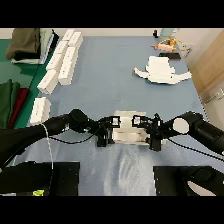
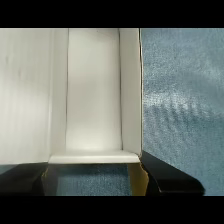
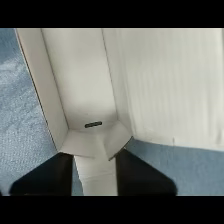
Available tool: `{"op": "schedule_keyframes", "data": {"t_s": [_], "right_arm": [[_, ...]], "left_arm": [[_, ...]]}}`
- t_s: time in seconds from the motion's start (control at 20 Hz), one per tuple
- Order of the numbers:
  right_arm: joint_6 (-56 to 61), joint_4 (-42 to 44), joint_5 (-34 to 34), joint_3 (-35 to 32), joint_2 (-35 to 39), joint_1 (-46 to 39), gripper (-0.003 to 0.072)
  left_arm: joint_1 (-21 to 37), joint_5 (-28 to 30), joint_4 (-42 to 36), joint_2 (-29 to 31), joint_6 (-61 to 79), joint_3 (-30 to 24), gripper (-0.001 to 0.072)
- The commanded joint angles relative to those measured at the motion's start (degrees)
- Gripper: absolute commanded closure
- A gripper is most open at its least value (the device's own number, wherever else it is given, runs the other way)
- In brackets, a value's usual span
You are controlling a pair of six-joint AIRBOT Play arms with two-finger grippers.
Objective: Fold the box.
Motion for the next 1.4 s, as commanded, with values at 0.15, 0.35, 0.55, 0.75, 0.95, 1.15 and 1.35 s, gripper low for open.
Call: {"op": "schedule_keyframes", "data": {"t_s": [0.15,0.35,0.55,0.75,0.95,1.15,1.35], "right_arm": [[-6.54,5.44,-0.96,0.0,-0.28,0.07,0.0497],[-8.39,6.56,-2.45,0.0,-0.74,0.07,0.0548],[-9.79,7.98,-3.28,0.0,-2.21,0.07,0.0543],[-9.9,9.29,-4.11,0.0,-2.78,0.07,0.0297],[-9.75,9.22,-5.64,0.0,-2.75,0.02,0.0117],[-8.04,8.96,-5.57,0.0,-2.75,0.0,0.0095],[6.62,1.55,-0.04,0.5,-2.21,-0.04,0.0551]], "left_arm": [[0.04,0.0,0.02,-0.04,0.0,0.04,0.0287],[0.04,-0.02,0.02,-0.04,0.0,0.04,0.0287],[0.04,0.0,0.02,-0.04,0.02,0.04,0.0287],[0.04,0.0,0.02,-0.04,0.02,0.04,0.0287],[0.04,0.0,0.02,-0.04,0.02,0.04,0.0287],[0.04,0.0,0.02,-0.04,0.0,0.04,0.0287],[0.04,-0.02,0.02,-0.04,0.02,0.04,0.0287]]}}
